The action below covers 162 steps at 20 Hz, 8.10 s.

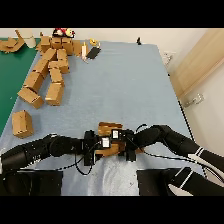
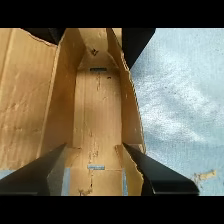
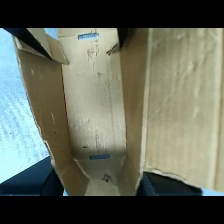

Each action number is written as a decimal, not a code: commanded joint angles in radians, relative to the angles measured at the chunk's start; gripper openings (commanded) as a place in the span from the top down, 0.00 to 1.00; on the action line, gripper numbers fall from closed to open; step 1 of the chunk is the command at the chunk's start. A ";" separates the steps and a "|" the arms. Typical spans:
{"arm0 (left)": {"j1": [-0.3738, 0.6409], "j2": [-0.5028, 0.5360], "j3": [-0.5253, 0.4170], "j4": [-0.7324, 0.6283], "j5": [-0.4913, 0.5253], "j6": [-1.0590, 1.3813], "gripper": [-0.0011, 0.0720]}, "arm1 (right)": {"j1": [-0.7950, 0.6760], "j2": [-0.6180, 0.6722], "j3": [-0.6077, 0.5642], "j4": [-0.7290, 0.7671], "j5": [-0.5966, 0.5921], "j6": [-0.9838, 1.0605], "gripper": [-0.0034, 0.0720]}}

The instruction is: Fold the box.

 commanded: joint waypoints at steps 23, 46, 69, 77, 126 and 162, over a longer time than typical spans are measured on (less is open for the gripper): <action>0.218 0.494 -0.012 0.442 -0.361 -1.275 0.97 | 0.000 0.000 -0.001 0.001 0.001 0.001 0.33; 0.421 0.156 -0.209 -0.298 -0.298 -1.070 0.97 | 0.000 -0.001 -0.001 0.001 0.000 0.001 0.33; 0.418 0.157 -0.206 -0.520 -0.309 -0.895 0.21 | 0.000 0.000 -0.001 -0.003 0.000 0.001 0.33; 0.418 0.158 -0.201 -0.520 -0.314 -0.922 0.21 | 0.000 0.000 -0.001 -0.004 0.000 0.001 0.33; -0.126 -0.296 0.460 0.686 -0.613 -2.174 0.21 | 0.000 0.000 -0.001 -0.006 0.001 0.001 0.33; -0.149 -0.369 0.502 0.584 -0.618 -2.104 0.26 | 0.000 0.000 -0.001 -0.006 0.000 0.001 0.33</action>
